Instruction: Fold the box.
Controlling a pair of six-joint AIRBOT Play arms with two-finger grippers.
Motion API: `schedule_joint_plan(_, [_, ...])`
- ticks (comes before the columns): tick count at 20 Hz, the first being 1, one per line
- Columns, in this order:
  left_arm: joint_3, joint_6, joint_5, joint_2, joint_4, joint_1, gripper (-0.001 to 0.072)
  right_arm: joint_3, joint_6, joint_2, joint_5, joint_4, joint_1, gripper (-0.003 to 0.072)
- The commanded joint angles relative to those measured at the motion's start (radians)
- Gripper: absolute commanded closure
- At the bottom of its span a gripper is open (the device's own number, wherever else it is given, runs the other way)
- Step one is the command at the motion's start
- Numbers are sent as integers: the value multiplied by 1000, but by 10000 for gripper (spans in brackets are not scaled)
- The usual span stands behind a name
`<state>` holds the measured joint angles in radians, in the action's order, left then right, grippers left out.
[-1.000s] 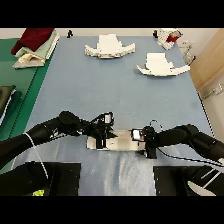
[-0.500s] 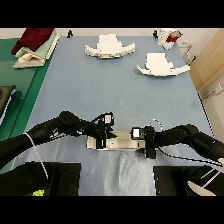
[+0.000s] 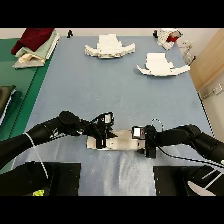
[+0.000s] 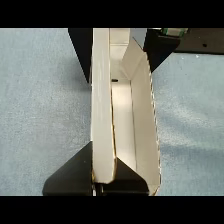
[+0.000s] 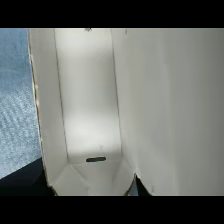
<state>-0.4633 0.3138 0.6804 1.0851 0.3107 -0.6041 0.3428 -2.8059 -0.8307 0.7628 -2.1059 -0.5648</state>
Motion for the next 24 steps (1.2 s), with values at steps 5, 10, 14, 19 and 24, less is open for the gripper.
schedule_joint_plan(5, [0, 0, 3, 0, 1, 0, 696, -2, 7, -24, -3, 9, 0, 43])
schedule_joint_plan(10, [0, 0, 3, 0, 1, 0, 696, -2, 5, -41, -2, 14, 0, 181])
schedule_joint_plan(14, [0, 0, 3, 0, 1, 0, 696, -1, 5, -41, 1, 15, 0, 179])
schedule_joint_plan(19, [0, 0, 3, 0, 1, 0, 695, 1, 5, -41, 6, 15, 0, 180])
schedule_joint_plan(24, [0, 0, 3, 0, 1, 0, 695, 1, 5, -41, 5, 16, 0, 179])
